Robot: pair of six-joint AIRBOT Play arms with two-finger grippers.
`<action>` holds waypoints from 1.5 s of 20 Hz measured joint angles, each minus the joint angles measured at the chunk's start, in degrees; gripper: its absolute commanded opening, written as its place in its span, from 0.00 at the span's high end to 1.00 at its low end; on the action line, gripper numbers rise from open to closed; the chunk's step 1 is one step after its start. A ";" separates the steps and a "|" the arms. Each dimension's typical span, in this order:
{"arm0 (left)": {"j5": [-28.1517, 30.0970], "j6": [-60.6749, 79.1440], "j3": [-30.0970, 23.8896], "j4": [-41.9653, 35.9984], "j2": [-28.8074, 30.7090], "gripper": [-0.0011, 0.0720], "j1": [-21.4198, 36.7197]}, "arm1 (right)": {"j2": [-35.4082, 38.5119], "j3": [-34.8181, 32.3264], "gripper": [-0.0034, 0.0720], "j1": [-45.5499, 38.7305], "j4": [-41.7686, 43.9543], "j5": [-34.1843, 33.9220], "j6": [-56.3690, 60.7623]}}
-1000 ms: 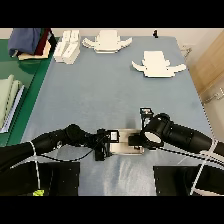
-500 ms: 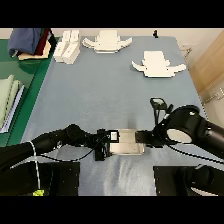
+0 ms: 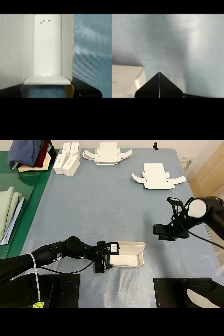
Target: Fold the box.
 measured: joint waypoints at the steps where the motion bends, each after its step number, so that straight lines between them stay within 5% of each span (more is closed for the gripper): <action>1: 0.00 0.00 0.00 0.00 0.00 0.33 0.00 | -2.97 0.33 0.95 -3.54 8.17 -0.15 -7.23; 4: 0.00 0.02 0.00 0.00 0.00 0.33 0.00 | -9.60 1.33 0.95 -7.80 25.31 1.25 -22.53; 8: 0.00 0.00 0.00 0.00 0.00 0.33 0.00 | -11.61 1.84 0.95 -3.50 32.81 3.93 -33.48; 16: -0.02 0.09 0.00 0.00 0.00 0.33 0.00 | -1.97 -2.23 0.95 12.87 24.79 1.57 -35.15; 30: 0.02 0.02 0.00 0.02 0.00 0.33 0.00 | 9.51 -16.22 0.95 31.80 12.50 -23.87 -35.67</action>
